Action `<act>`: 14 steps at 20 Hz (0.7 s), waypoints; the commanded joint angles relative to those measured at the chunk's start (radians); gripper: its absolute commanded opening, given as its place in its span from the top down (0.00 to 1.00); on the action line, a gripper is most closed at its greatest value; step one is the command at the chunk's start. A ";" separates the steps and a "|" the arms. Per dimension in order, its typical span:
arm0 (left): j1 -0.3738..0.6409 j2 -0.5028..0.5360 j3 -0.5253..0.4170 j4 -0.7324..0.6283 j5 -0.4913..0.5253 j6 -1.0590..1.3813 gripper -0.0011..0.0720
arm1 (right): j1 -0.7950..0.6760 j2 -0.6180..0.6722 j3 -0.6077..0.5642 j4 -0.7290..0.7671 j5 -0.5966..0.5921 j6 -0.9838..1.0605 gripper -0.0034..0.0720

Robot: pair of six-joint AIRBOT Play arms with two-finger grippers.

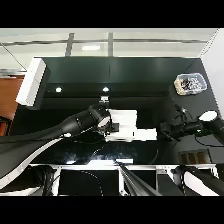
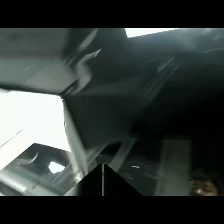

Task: Fold the box and place the chain.

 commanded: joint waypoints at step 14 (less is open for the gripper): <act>0.000 0.000 0.000 0.000 0.000 0.002 0.95 | 0.066 -0.067 -0.003 0.296 0.125 -0.320 0.60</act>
